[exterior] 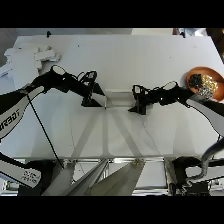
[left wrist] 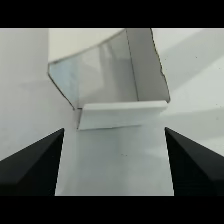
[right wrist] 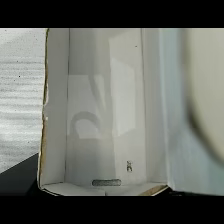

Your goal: Fold the box and place the chain.

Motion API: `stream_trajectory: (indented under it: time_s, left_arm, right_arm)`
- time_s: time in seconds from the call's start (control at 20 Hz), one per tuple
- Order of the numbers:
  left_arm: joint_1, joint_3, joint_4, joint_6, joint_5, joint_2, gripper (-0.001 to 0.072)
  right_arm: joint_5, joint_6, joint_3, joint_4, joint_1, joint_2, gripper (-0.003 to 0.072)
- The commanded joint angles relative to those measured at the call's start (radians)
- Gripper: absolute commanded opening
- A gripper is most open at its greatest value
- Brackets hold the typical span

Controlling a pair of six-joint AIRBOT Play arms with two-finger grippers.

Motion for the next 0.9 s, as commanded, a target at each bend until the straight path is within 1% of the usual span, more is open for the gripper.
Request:
stream_trajectory:
  time_s: [0.0, 0.1, 0.25, 0.5, 0.65, 0.75, 0.85]
  left_arm:
    - [0.010, -0.059, -0.043, 0.008, 0.018, 0.014, 0.0700]
    - [0.009, -0.083, -0.096, 0.008, 0.029, 0.014, 0.0700]
    - [-0.012, -0.094, -0.098, 0.049, 0.036, 0.014, 0.0700]
    - [-0.063, -0.096, -0.110, 0.048, 0.112, 0.014, 0.0700]
    - [-0.082, -0.098, -0.162, 0.040, 0.145, 0.014, 0.0700]
    - [-0.089, -0.098, -0.194, 0.040, 0.147, 0.014, 0.0700]
    - [-0.094, -0.098, -0.193, 0.035, 0.146, 0.014, 0.0700]
  right_arm:
    - [0.000, -0.002, 0.001, -0.001, 0.000, 0.000, 0.0403]
    - [0.000, -0.002, 0.001, -0.001, 0.000, 0.000, 0.0403]
    - [0.000, -0.002, 0.001, -0.001, 0.000, 0.000, 0.0403]
    - [0.000, -0.002, 0.001, -0.001, 0.000, 0.000, 0.0403]
    - [0.000, -0.002, 0.001, -0.001, 0.000, 0.000, 0.0403]
    - [0.000, -0.002, 0.001, -0.001, 0.000, 0.000, 0.0403]
    - [0.000, -0.002, 0.001, -0.001, 0.000, 0.000, 0.0403]
